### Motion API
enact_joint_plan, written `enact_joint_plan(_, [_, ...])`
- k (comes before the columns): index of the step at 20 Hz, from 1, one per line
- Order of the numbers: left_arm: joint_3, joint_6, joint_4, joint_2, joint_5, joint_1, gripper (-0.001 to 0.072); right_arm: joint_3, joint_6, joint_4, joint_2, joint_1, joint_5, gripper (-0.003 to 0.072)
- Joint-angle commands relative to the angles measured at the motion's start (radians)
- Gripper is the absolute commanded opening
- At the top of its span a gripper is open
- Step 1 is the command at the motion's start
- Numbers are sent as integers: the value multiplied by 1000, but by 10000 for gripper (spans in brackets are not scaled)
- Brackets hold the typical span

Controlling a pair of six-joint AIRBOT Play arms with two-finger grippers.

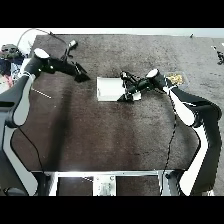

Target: Fold the box and place the chain.

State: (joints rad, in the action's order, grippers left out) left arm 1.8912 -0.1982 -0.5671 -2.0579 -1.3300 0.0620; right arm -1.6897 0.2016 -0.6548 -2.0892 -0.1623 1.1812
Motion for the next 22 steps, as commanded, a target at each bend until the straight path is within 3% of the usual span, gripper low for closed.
enact_joint_plan(1, [-6, 286, 80, -98, -165, -16, 686, 0, 0, 0, 0, 0, 0, 417])
enact_joint_plan(2, [-6, 320, 80, -114, -181, -16, 720, 0, 0, 0, 0, -1, 0, 417])
enact_joint_plan(8, [-10, 466, 79, -135, -192, 5, 720, 0, 0, 0, 0, 0, 0, 416])
enact_joint_plan(13, [-42, 469, 62, -137, -79, 32, 720, 0, 0, 0, 0, -1, 1, 416])
enact_joint_plan(22, [-104, 521, 120, -137, -38, 33, 720, 0, 0, 0, 0, -1, 0, 416])
